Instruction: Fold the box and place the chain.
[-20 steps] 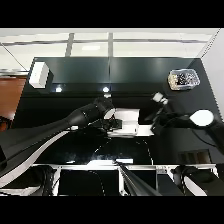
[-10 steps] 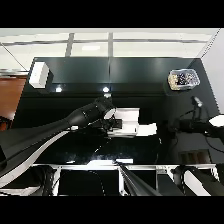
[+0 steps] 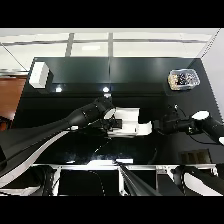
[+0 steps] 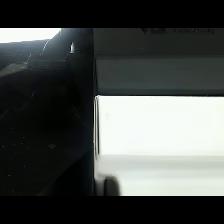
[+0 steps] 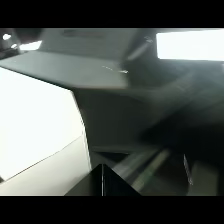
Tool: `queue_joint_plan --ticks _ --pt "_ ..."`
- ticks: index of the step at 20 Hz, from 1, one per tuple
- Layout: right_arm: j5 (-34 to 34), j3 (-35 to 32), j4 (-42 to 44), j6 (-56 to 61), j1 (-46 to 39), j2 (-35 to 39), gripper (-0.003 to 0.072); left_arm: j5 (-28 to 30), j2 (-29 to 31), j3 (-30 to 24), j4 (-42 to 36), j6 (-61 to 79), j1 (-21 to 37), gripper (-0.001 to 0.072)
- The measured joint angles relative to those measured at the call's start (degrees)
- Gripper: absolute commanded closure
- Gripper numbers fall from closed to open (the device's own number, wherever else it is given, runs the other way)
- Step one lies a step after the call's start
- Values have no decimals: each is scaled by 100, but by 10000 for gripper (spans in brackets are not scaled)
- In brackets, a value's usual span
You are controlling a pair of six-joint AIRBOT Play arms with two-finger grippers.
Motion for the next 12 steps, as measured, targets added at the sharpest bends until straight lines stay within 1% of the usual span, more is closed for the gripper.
queue_joint_plan --ticks 2,3,8,9,12 --pt "177 192 92 -63 72 -33 171 0 0 0 0 2 0 684" --pt "271 282 142 -94 92 -44 54 0 0 0 0 4 0 684" --pt "669 503 216 -87 262 -63 60 -2 -2 0 0 7 0 683" --pt "669 518 221 -33 345 -68 148 -2 0 0 0 9 0 684" --pt "446 551 232 177 697 -68 157 0 0 0 0 9 0 683"
